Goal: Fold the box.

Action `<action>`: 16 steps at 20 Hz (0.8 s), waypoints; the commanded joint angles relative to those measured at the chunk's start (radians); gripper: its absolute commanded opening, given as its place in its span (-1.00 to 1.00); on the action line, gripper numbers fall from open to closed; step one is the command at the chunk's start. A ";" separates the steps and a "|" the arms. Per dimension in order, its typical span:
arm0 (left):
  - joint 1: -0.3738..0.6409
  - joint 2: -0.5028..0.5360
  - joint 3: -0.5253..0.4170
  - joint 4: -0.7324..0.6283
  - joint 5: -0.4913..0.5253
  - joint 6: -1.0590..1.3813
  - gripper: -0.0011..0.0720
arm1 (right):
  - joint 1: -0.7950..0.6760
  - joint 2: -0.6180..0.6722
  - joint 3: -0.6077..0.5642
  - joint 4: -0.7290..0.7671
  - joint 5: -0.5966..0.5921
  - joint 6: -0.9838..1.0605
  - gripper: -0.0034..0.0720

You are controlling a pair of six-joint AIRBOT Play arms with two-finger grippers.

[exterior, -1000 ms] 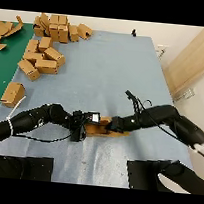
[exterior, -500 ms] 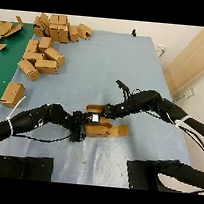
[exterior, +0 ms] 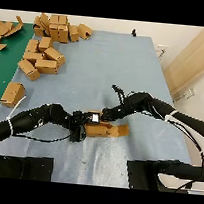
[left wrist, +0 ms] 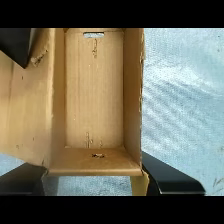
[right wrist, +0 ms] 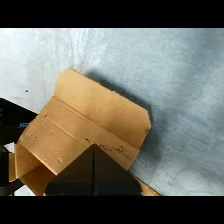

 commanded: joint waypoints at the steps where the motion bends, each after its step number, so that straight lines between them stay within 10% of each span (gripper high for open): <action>1: 0.000 0.000 0.000 0.000 0.000 0.000 0.18 | 0.001 -0.010 0.000 -0.007 0.011 -0.008 -0.90; 7: 0.000 0.000 0.000 0.000 0.001 0.000 0.17 | -0.011 0.024 0.003 -0.077 0.002 -0.030 -0.90; 16: 0.000 0.000 0.000 0.000 0.001 0.000 0.18 | -0.081 0.412 -0.008 -0.327 -0.163 -0.001 -0.90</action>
